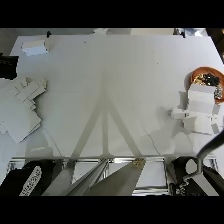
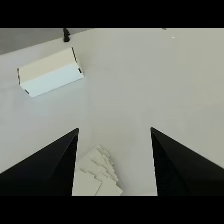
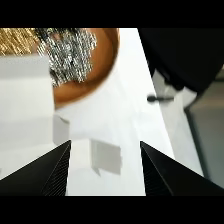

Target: Fold the box and place the chain.

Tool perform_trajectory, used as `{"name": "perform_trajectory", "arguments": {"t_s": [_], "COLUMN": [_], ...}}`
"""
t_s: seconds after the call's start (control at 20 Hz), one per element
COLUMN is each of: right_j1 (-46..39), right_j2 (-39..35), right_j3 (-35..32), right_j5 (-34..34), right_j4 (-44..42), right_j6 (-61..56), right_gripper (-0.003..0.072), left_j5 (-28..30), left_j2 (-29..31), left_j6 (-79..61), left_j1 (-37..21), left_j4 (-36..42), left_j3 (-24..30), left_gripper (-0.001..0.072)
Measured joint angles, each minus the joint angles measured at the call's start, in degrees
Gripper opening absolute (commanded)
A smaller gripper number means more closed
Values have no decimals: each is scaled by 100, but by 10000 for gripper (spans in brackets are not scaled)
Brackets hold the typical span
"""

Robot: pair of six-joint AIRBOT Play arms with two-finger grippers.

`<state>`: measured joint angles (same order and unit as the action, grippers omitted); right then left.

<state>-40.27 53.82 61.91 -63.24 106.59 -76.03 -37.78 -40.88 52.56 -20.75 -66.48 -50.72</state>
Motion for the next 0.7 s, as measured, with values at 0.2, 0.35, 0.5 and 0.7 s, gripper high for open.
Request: {"name": "perform_trajectory", "arguments": {"t_s": [0.2,0.35,0.5,0.7], "right_j1": [-903,-1486,-2011,-2599], "right_j2": [518,870,1239,1827], "right_j3": [0,2,2,2], "right_j5": [-273,-372,-420,-505], "right_j4": [-227,-302,-404,-994], "right_j6": [470,748,1093,1657], "right_gripper": [480,480,479,478], "left_j5": [0,0,0,0], "left_j2": [0,0,0,0], "left_j6": [0,2,2,2], "left_j1": [0,0,0,0], "left_j4": [0,0,0,2], "left_j3": [0,0,0,0], "left_gripper": [484,484,484,484]}}
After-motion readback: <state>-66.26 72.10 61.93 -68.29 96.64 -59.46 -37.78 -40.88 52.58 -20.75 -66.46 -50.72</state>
